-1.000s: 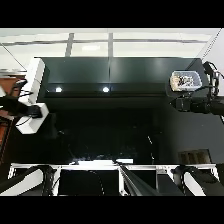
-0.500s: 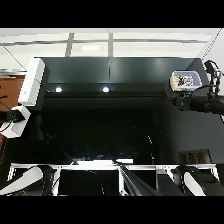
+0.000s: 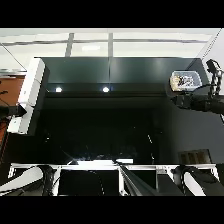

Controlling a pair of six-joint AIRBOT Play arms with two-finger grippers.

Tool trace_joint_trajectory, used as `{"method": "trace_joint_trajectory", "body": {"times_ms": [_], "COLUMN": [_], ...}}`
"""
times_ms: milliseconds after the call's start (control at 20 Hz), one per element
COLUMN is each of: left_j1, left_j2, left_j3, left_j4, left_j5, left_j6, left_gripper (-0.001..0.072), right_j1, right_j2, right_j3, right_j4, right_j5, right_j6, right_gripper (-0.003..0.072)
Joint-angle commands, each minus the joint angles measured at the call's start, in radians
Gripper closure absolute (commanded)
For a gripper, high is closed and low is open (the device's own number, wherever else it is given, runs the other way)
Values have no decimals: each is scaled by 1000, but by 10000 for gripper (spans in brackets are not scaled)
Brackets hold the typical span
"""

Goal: Fold the box and place the chain.

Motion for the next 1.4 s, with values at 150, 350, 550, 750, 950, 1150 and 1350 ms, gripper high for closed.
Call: {"method": "trace_joint_trajectory", "body": {"times_ms": [150, 350, 550, 750, 950, 1150, 1350], "left_j1": [-84, -209, -336, -574, -681, -681, -681], "left_j2": [46, 139, 291, 554, 655, 654, 652], "left_j3": [123, 250, 186, -161, -370, -392, -392], "left_j4": [-34, -37, -225, -343, -338, -351, -351], "left_j5": [7, -35, -57, 267, 427, 397, 402], "left_j6": [-40, -209, -275, -155, -154, -159, -159], "left_gripper": [-4, 325, 680, 680, 678, 678, 677], "right_j1": [-1, -1, -1, -1, -1, -1, -1], "right_j2": [1, 19, 246, 354, 350, 350, 350], "right_j3": [8, 48, -100, -350, -401, -401, -401], "right_j4": [0, -2, -29, -107, -196, -196, -196], "right_j5": [10, 103, -132, -392, -438, -439, -439], "right_j6": [10, -54, -179, -179, -179, -179, -179], "right_gripper": [669, 671, 674, 669, 667, 668, 668]}}
